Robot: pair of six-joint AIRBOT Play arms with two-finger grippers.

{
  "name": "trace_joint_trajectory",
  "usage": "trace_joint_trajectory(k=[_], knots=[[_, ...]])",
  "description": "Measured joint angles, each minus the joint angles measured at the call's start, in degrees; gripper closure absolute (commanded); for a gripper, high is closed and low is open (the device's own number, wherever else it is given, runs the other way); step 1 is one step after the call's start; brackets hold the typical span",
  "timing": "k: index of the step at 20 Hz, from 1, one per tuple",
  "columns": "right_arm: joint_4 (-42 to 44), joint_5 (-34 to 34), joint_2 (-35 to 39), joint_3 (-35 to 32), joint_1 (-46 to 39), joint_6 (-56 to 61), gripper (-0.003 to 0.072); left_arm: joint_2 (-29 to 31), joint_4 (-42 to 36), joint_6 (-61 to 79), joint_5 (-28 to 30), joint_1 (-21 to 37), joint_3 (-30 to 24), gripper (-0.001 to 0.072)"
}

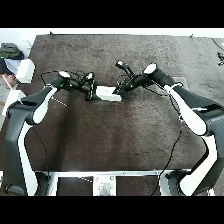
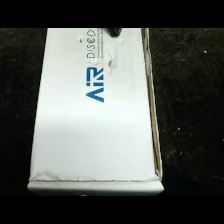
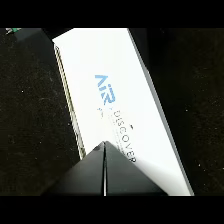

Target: Fold the box and place the chain.

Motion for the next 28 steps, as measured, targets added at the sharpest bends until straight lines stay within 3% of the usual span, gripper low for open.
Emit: trace_joint_trajectory(k=[3,6,9,15,18,22,28], knots=[[2.27,-0.92,5.79,-0.50,-0.22,1.40,0.0705,0.00,-0.02,0.00,-0.09,0.02,0.00,0.0437],[3.37,-2.10,14.12,-5.73,-0.17,3.50,0.0705,0.00,0.00,0.00,-0.07,0.02,0.00,0.0437],[5.07,-10.36,26.08,-18.45,-0.07,3.91,0.0705,0.00,0.00,0.00,-0.07,0.02,0.00,0.0437],[12.90,-36.98,50.10,-48.28,1.70,-2.99,0.0704,0.00,0.00,0.00,-0.04,0.02,0.00,0.0437],[14.99,-44.26,57.66,-57.05,2.75,-4.26,0.0704,0.00,-0.09,-0.02,0.35,0.00,0.00,0.0437],[15.93,-47.56,62.60,-61.70,3.54,-4.39,0.0704,0.00,-0.44,0.00,0.63,0.00,0.00,0.0438],[16.37,-49.05,65.70,-63.14,3.78,-1.42,0.0704,0.00,-1.42,-1.68,-0.20,0.00,0.00,0.0456]])
